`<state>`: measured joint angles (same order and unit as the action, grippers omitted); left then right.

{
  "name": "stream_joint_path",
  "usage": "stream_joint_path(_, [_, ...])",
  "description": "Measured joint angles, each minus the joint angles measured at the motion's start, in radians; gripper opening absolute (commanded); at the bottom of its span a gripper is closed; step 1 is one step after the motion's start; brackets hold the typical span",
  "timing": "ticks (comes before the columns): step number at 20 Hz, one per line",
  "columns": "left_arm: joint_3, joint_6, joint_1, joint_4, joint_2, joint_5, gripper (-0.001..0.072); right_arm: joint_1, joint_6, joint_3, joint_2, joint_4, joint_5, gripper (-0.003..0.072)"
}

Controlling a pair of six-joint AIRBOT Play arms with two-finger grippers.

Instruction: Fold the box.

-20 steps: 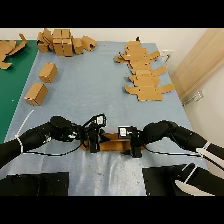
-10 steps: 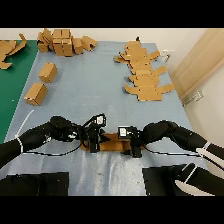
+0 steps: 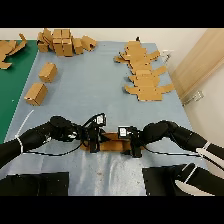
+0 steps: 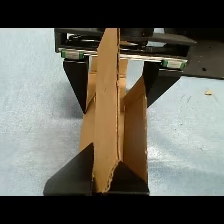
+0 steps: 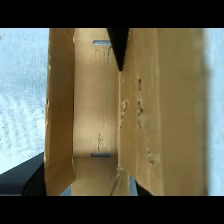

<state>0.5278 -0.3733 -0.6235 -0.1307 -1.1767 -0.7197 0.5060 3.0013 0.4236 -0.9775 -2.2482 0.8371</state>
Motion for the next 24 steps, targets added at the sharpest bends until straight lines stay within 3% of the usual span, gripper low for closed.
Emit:
stream_joint_path(10, [0.012,0.052,0.001,0.003,0.000,-0.047,0.0011,0.000,0.000,0.000,0.000,-0.001,0.000,0.0699])
stream_joint_path(24, [0.013,0.085,0.001,-0.003,0.000,-0.013,0.0011,0.000,0.000,0.000,-0.002,0.000,-0.035,0.0698])
